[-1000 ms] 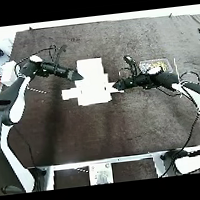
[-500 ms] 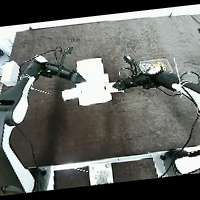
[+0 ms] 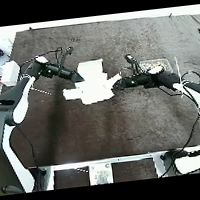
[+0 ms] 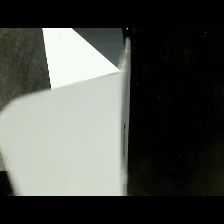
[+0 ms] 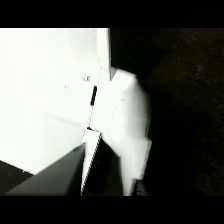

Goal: Fold the box and place the chain.

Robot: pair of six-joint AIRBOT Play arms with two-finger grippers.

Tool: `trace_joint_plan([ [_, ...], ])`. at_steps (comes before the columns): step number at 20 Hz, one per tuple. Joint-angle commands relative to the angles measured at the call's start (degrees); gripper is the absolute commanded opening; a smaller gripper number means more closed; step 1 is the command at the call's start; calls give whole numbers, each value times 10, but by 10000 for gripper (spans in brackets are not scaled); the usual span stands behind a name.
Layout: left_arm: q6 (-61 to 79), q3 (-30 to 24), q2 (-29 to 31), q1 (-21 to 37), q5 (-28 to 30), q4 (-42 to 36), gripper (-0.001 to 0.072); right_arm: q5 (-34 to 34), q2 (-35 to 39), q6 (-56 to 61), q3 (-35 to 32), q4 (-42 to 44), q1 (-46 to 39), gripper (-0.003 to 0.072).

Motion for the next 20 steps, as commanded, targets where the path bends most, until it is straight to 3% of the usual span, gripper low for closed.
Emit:
trace_joint_plan([
  [1, 69, 0, 0, 0, -11, -1, 11, 17, 21, 2, 0, -11, -25, 328],
  [9, 353, 0, 0, 0, -3, -1, 10, 30, 150, 3, 0, -16, -110, 327],
  [11, 389, -2, 0, 0, 14, -2, 9, 40, 158, 3, 0, -38, -108, 232],
  [15, 436, -25, 0, 0, 56, -3, 9, 53, 158, 2, -14, -63, -107, 230],
  [17, 446, -38, 0, 0, 66, -19, 9, 51, 158, 0, -23, -64, -107, 233],
  [18, 453, -39, 0, 0, 66, -22, 9, 51, 158, -8, -26, -64, -106, 330],
  [20, 455, -39, 0, 0, 69, -25, 9, 47, 158, -35, -28, -64, -94, 339],
])
